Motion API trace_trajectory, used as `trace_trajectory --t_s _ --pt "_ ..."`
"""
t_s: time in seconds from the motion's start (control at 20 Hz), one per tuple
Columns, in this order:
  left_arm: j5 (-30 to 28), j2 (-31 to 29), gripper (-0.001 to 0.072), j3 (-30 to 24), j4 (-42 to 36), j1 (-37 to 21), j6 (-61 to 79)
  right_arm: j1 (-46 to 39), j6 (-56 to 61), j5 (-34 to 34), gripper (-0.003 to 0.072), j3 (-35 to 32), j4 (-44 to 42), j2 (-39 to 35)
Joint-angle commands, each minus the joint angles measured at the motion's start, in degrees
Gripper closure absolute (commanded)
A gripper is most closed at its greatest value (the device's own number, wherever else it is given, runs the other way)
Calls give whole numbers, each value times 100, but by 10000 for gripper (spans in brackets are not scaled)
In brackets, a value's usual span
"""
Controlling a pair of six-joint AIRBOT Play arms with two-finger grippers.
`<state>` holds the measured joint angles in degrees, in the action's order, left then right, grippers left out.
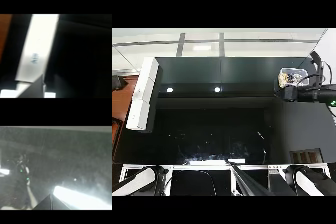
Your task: Fold the box and place the chain.
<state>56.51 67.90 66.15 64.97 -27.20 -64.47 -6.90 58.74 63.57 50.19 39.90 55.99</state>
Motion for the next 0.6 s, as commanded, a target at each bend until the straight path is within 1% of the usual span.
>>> trace_trajectory --t_s 0.0,0.05,0.1,0.15,0.2,0.25,0.35,0.5,0.55 --pt "566 -326 686 153 -772 817 -516 756 -61 -1532 671 -345 632 0" --pt "354 -555 687 -131 -710 1270 -404 973 -61 -2039 672 -570 874 2" --pt "0 -835 686 -525 -627 1759 -334 1139 -52 -2531 671 -815 1126 13" --pt "-466 -1147 686 -1029 -605 2271 -170 1222 -48 -2822 671 -1012 1311 24" --pt "-925 -1427 686 -1526 -544 2721 -136 1239 -48 -2830 671 -1137 1414 28" --pt "-1298 -1665 685 -1941 -503 3045 -138 1235 -50 -2643 671 -1152 1416 28" --pt "-1633 -2015 685 -2420 -400 3316 -133 1237 -50 -2516 671 -1152 1412 28" --pt "-1976 -2369 686 -2859 181 3298 -258 1237 -50 -2520 671 -1152 1412 28" --pt "-2013 -2424 685 -3012 254 3250 -382 1237 -50 -2522 671 -1152 1414 28"
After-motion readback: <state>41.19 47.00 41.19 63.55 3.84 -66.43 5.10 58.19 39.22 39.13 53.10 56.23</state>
